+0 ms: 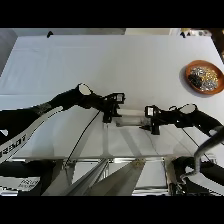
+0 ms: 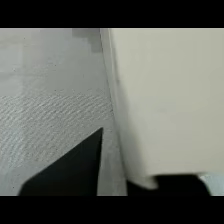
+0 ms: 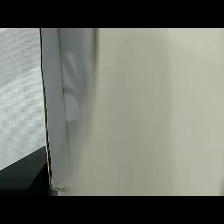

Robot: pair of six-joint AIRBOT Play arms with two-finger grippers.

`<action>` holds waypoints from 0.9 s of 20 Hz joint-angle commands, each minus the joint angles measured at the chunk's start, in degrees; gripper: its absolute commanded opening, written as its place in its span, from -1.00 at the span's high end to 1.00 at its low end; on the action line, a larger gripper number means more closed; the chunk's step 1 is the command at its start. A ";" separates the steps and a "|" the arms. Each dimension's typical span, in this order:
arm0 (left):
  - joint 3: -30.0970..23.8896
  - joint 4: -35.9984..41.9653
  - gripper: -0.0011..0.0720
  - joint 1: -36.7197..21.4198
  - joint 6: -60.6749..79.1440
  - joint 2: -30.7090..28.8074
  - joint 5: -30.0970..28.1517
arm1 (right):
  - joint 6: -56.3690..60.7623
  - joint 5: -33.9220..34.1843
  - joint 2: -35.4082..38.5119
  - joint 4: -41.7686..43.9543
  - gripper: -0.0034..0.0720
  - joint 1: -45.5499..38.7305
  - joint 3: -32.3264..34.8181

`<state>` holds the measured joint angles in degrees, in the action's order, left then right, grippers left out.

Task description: Fold the box and place the chain.

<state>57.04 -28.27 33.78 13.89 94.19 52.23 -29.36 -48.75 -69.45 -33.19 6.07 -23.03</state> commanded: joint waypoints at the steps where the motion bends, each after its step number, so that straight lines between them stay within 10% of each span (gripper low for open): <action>1: 0.07 -1.49 -0.23 -0.44 -0.87 -1.40 0.74 | 0.39 0.13 -0.02 0.20 0.12 0.00 -0.02; 11: 0.07 -34.82 -0.50 -3.15 -29.18 -15.76 6.03 | 0.39 0.11 -0.02 0.20 0.12 0.00 -0.02; 13: 0.07 -35.30 -0.16 -2.95 -33.29 -19.28 8.92 | 0.39 0.11 -0.02 0.20 0.12 0.00 -0.02; 15: 0.07 -32.98 0.90 -2.56 -34.58 -22.12 12.68 | 0.39 0.09 -0.02 0.20 0.12 0.00 -0.02; 18: -0.02 -22.40 0.96 0.26 -34.88 -22.60 14.86 | 0.39 0.11 0.00 0.20 0.12 0.00 -0.02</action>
